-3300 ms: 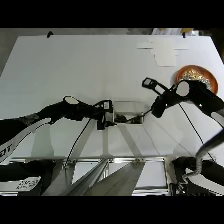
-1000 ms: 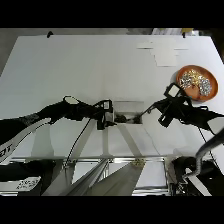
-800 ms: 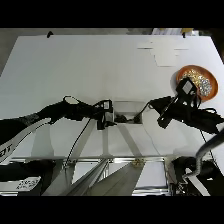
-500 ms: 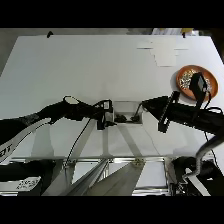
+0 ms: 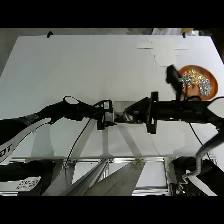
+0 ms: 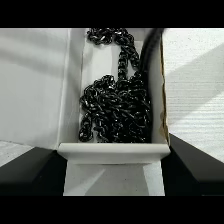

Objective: Fold the box and place the chain.

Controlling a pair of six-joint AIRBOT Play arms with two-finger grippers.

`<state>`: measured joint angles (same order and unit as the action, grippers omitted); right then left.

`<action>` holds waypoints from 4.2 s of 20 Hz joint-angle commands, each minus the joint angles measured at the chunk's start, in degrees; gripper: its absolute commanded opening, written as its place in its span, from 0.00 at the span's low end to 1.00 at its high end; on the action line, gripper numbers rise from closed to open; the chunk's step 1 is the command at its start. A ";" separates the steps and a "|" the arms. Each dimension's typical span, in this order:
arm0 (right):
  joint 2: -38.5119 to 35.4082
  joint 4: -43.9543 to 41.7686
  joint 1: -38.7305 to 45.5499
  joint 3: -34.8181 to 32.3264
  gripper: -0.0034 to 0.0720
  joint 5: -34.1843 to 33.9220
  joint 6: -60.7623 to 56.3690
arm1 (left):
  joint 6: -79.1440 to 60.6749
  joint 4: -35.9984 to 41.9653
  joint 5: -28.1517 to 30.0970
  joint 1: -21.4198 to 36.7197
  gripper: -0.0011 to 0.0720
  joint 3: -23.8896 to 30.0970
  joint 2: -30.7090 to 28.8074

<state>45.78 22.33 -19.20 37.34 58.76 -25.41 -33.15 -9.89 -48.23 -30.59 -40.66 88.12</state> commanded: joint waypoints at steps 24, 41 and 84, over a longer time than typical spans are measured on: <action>5.31 25.75 11.82 2.75 0.10 -6.01 -8.70 | 0.02 0.00 0.00 0.02 0.30 -0.04 0.00; 21.00 44.11 13.07 1.40 0.37 -14.23 -37.35 | 0.00 0.00 0.00 0.02 0.30 -0.04 -0.02; 25.18 52.26 1.88 1.42 0.35 -17.62 -38.69 | 0.00 0.00 0.00 0.02 0.30 -0.04 -0.02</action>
<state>72.10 74.63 -17.12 38.76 40.58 -64.16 -33.12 -9.89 -48.25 -30.59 -40.66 88.12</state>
